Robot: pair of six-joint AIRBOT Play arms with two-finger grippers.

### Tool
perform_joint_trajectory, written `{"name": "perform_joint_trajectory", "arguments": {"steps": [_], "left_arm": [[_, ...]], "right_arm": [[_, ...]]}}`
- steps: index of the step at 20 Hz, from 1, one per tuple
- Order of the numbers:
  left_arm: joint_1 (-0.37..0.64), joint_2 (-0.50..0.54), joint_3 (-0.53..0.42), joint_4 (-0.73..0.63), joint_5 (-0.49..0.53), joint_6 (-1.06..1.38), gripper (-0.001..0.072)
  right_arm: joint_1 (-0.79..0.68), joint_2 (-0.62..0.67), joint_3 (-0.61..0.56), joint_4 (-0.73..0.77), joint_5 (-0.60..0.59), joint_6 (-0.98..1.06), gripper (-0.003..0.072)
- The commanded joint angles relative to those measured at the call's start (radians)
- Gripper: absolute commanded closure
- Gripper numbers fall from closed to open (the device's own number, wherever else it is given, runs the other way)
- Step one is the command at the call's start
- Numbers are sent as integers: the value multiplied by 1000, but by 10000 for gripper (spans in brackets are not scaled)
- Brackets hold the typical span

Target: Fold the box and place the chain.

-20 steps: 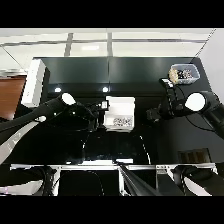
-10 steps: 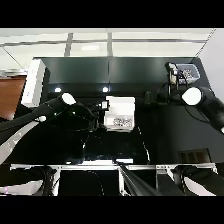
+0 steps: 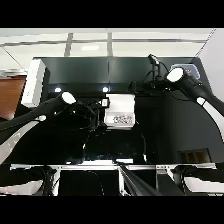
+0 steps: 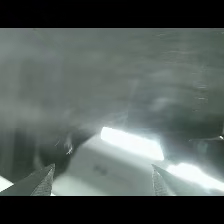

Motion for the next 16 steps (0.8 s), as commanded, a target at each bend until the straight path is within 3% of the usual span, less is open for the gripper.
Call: {"name": "perform_joint_trajectory", "arguments": {"steps": [1,5,10,12,16], "left_arm": [[0,0,8,1,1,-14,247],[0,-1,8,8,2,-14,247],[0,-2,8,7,1,-14,246],[0,-2,8,8,1,-14,247],[0,-2,8,7,1,-14,246]], "right_arm": [[-1,-21,47,76,238,-422,-22],[-1,16,86,75,403,-706,-22],[0,37,96,45,579,-736,-22],[2,37,86,3,581,-736,-22],[23,37,42,3,473,-764,-21]]}}
